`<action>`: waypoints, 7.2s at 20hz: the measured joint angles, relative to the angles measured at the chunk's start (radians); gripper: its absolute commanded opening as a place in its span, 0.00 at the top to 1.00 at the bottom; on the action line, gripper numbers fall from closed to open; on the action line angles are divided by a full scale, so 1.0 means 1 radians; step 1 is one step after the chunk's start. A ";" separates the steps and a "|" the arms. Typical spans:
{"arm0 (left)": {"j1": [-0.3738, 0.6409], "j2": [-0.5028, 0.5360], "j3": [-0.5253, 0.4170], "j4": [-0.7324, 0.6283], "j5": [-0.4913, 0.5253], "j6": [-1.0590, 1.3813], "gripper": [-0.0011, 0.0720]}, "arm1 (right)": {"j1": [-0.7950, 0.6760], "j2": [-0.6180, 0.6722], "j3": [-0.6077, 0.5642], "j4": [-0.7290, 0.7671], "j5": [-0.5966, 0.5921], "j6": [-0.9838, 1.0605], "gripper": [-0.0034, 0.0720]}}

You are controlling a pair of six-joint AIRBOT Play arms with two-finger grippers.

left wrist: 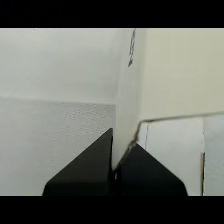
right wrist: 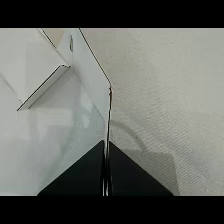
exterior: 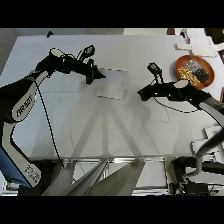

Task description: Fold the box and place the chain.

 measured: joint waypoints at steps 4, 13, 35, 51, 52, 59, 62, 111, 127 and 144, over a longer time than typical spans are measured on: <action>0.000 0.000 0.000 -0.002 0.011 -0.002 0.97 | 0.000 0.000 0.000 -0.001 0.000 -0.001 0.45; 0.002 0.059 0.000 0.011 -0.014 -0.115 0.98 | 0.000 0.111 0.004 0.000 0.029 0.003 0.57; -0.013 0.515 -0.213 0.193 -0.202 -0.495 0.99 | 0.000 0.527 0.004 -0.262 -0.079 0.117 0.57; -0.090 0.497 -0.355 0.207 0.024 -0.350 0.98 | 0.000 0.528 0.004 -0.267 -0.085 0.121 0.57; -0.090 0.475 -0.378 0.179 0.025 -0.310 0.98 | 0.000 0.528 0.004 -0.267 -0.085 0.121 0.57; -0.086 0.321 -0.437 0.108 0.024 -0.117 0.98 | 0.000 0.528 0.004 -0.267 -0.085 0.121 0.57; -0.086 0.293 -0.443 0.071 0.037 -0.064 0.98 | 0.000 0.528 0.004 -0.267 -0.085 0.121 0.57; -0.080 0.199 -0.504 -0.016 0.190 0.175 0.97 | 0.000 0.528 0.004 -0.267 -0.085 0.121 0.57; -0.080 0.199 -0.504 -0.017 0.193 0.175 0.96 | 0.000 0.528 0.004 -0.266 -0.085 0.121 0.57; -0.080 0.199 -0.504 -0.017 0.191 0.175 0.96 | 0.000 0.636 0.007 -0.183 0.198 0.158 0.02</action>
